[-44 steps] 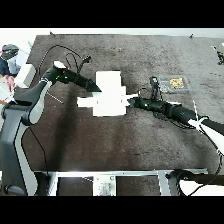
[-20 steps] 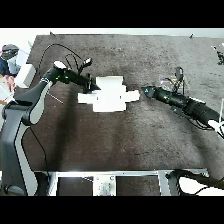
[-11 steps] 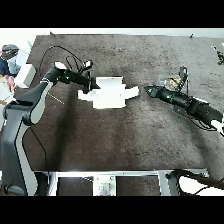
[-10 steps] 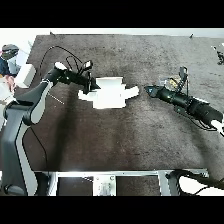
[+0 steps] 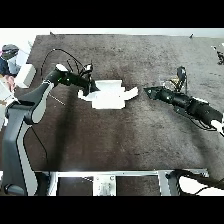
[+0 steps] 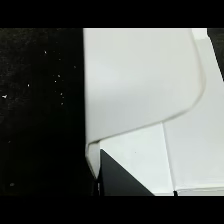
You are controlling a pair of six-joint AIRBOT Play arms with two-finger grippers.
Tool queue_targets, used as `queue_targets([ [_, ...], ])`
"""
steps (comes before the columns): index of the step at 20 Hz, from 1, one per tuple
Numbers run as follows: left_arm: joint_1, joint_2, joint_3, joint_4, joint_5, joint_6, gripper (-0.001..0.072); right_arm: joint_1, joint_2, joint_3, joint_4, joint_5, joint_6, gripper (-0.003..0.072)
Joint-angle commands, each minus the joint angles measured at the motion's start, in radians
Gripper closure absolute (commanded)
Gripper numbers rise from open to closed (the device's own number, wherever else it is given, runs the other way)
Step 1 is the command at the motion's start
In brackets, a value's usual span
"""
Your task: Fold the box and place the chain.
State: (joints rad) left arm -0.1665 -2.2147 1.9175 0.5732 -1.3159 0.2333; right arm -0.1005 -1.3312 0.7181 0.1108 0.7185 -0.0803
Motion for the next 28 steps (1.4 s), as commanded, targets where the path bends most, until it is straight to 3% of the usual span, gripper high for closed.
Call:
queue_targets([
  [1, 0.000, -0.002, -0.001, 0.018, -0.001, 0.003, 0.0697, 0.028, 0.001, 0.001, -0.003, 0.003, -0.151, 0.0250],
  [3, 0.000, -0.002, -0.001, 0.018, -0.001, 0.003, 0.0697, 0.066, 0.001, 0.002, -0.003, 0.003, -0.219, 0.0249],
  [4, 0.000, -0.002, -0.001, 0.018, -0.001, 0.003, 0.0697, 0.090, 0.001, 0.004, -0.019, 0.002, -0.254, 0.0148],
  [5, 0.000, -0.002, -0.001, 0.018, -0.001, 0.003, 0.0697, 0.114, 0.000, 0.014, -0.054, -0.003, -0.268, 0.0124],
  [10, 0.000, -0.002, -0.001, 0.018, -0.001, 0.003, 0.0697, 0.240, -0.104, 0.184, -0.389, -0.003, -0.242, 0.0121],
  [12, 0.000, -0.002, -0.001, 0.018, -0.001, 0.003, 0.0697, 0.287, -0.156, 0.237, -0.513, 0.001, -0.238, 0.0002],
  [18, 0.000, -0.002, -0.001, 0.018, -0.001, 0.003, 0.0697, 0.386, -0.250, 0.299, -0.749, -0.005, -0.198, -0.0003],
  [28, 0.000, -0.002, -0.001, 0.018, -0.001, 0.003, 0.0697, 0.426, -0.290, 0.299, -0.777, -0.161, -0.185, 0.0000],
])
